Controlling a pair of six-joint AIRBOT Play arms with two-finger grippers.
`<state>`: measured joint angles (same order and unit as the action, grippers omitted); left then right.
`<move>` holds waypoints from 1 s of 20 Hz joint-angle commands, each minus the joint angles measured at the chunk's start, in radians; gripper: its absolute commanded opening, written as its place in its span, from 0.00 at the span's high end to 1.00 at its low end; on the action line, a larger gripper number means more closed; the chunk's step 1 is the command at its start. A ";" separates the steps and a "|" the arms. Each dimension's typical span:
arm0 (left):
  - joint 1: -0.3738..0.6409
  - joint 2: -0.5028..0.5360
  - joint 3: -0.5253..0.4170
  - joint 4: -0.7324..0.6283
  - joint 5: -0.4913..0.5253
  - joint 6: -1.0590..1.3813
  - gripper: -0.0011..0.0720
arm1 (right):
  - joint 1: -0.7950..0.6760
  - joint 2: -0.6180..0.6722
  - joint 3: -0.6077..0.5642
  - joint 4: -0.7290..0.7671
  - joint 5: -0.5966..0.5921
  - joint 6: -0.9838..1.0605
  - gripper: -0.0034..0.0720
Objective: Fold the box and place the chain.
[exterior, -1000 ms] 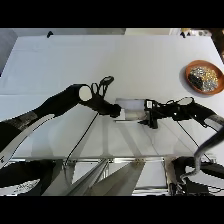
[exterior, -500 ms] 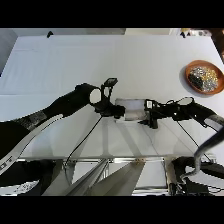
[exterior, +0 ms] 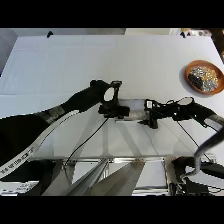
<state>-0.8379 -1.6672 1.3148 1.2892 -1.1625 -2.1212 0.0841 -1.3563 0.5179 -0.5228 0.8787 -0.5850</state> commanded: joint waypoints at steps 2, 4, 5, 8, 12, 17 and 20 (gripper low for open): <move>-0.003 -0.021 0.026 0.085 -0.043 -0.145 0.42 | 0.000 0.000 0.000 0.000 0.000 0.000 0.56; -0.004 -0.026 0.036 0.084 -0.023 -0.179 0.45 | 0.000 0.000 0.000 0.000 0.000 0.000 0.56; -0.004 -0.038 0.053 0.081 -0.030 -0.192 0.46 | 0.000 0.000 0.000 0.000 0.000 0.000 0.56; -0.003 -0.078 0.104 0.064 -0.079 -0.191 0.54 | 0.000 0.000 0.000 0.000 0.000 0.000 0.56; -0.005 -0.116 0.115 0.040 -0.112 -0.192 0.60 | 0.000 0.000 0.000 0.000 0.000 0.000 0.56; -0.005 -0.149 0.117 0.006 -0.113 -0.192 0.62 | 0.000 0.000 0.000 0.000 0.000 0.000 0.56; -0.005 -0.151 0.119 0.004 -0.135 -0.221 0.81 | 0.000 0.000 0.000 0.000 0.000 0.000 0.56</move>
<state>-0.8429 -1.8111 1.4319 1.3025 -1.2774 -2.3241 0.0841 -1.3563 0.5179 -0.5228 0.8787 -0.5850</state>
